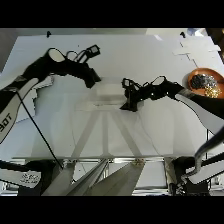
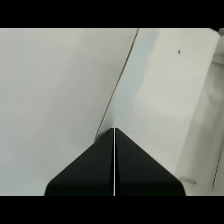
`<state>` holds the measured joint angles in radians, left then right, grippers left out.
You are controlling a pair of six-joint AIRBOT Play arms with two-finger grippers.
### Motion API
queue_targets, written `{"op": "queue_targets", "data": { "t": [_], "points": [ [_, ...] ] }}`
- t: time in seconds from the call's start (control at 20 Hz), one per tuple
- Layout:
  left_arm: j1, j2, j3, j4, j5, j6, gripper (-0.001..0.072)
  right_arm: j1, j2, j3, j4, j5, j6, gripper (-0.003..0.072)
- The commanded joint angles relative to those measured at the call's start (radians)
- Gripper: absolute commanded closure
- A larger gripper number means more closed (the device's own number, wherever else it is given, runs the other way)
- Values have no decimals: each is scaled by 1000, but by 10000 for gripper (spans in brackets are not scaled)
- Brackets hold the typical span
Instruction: Fold the box and place the chain.
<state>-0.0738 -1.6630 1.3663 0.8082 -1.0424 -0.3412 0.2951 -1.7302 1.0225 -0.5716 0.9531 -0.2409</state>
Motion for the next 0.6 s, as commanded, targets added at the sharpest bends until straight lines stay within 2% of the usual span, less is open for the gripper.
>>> {"op": "queue_targets", "data": {
  "t": [0.0,0.05,0.1,0.2,0.25,0.35,0.4,0.45,0.5,0.55],
  "points": [
    [71,42,0,71,-94,8,695,1,-1,0,0,0,0,309],
    [78,45,0,137,-102,20,668,1,-1,0,0,0,0,309],
    [80,46,-3,203,-103,30,605,1,-1,0,0,0,0,309],
    [78,45,-34,259,-100,36,365,1,-1,0,0,0,0,309],
    [78,46,-57,256,-106,69,304,1,-1,0,0,0,0,309],
    [72,46,-113,256,-137,178,302,1,-1,0,0,0,0,309],
    [64,46,-141,255,-150,234,252,1,-1,0,0,0,0,309],
    [55,46,-169,249,-152,278,132,1,-1,0,0,0,0,309],
    [47,46,-194,227,-142,296,71,1,-1,0,0,0,0,309],
    [39,45,-215,196,-126,301,44,1,-1,0,0,0,0,309]
  ]
}}
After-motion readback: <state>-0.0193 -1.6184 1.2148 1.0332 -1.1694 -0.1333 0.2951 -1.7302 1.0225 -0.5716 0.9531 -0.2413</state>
